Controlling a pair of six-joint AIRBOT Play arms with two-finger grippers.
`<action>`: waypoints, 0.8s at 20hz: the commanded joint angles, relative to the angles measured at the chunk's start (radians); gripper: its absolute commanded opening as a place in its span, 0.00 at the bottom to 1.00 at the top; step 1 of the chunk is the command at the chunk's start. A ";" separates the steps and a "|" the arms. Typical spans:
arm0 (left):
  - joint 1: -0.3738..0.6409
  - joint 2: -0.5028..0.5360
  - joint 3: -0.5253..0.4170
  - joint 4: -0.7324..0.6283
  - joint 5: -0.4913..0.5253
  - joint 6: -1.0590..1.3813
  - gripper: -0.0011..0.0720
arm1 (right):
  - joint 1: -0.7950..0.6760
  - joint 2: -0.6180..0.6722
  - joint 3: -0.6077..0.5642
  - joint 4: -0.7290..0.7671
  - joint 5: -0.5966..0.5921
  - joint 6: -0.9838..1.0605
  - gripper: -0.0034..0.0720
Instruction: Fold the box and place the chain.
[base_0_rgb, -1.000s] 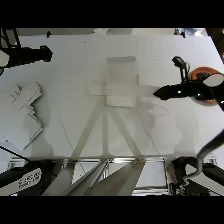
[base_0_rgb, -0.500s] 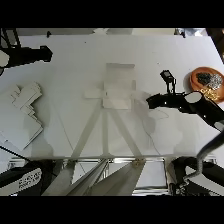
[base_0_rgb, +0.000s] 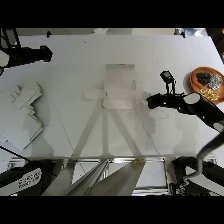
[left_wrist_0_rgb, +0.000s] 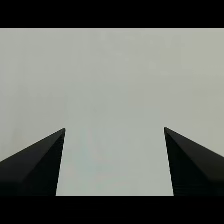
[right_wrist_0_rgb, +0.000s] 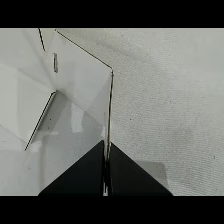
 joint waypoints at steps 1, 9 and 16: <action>0.000 0.000 0.001 0.000 0.000 0.000 0.97 | 0.001 0.000 0.000 0.001 -0.003 -0.002 0.06; 0.000 0.000 0.001 -0.023 0.015 -0.001 0.97 | 0.001 0.000 -0.001 0.001 -0.005 -0.002 0.06; 0.001 -0.027 0.001 -0.082 -0.056 0.019 0.97 | 0.001 0.000 -0.001 0.000 -0.005 -0.002 0.06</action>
